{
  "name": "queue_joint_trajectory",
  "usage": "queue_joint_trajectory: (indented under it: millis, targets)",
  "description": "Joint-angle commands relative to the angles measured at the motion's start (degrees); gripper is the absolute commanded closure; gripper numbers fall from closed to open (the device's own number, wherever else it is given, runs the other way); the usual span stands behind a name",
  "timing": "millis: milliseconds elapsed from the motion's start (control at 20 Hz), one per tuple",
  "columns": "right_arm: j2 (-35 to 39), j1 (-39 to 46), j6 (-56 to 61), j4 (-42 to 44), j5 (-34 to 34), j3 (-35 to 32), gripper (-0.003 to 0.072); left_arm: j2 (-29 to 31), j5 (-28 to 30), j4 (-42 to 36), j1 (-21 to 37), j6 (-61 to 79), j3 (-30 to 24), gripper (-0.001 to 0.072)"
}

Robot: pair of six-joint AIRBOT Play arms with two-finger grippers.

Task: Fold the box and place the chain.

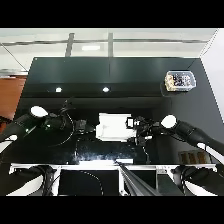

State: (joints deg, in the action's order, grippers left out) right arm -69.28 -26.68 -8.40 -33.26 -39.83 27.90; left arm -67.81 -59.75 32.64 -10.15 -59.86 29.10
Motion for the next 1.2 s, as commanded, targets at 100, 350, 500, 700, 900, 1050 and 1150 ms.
queue_joint_trajectory:
  millis: [100,350,500,700,900,1050,1150]
  targets:
    - [-0.04,0.0,0.0,0.0,-0.02,0.0,0.0211,0.5,-3.02,-2.08,-1.03,1.79,2.16,0.0021]
    - [-0.04,0.0,0.0,0.0,-0.02,0.0,0.0211,0.48,2.71,-2.03,-6.36,1.11,2.16,0.0024]
    - [-0.04,0.0,0.0,0.0,-0.02,0.0,0.0211,0.48,10.08,-1.25,-12.5,-4.85,2.27,0.0026]
    - [-0.04,0.0,0.0,0.0,-0.02,0.0,0.0211,0.48,16.31,6.29,-19.56,-10.88,4.79,0.0045]
    - [-0.04,0.0,0.0,0.0,-0.02,0.0,0.0211,0.48,19.1,20.04,-24.24,-22.93,7.91,0.0045]
    - [-0.04,0.0,0.0,0.0,-0.02,0.0,0.0211,0.46,18.75,29.31,-26.43,-31.32,9.4,0.0046]
    - [-0.04,0.0,0.0,0.0,-0.02,0.0,0.021,0.46,18.56,29.9,-26.95,-32.13,9.64,0.0045]
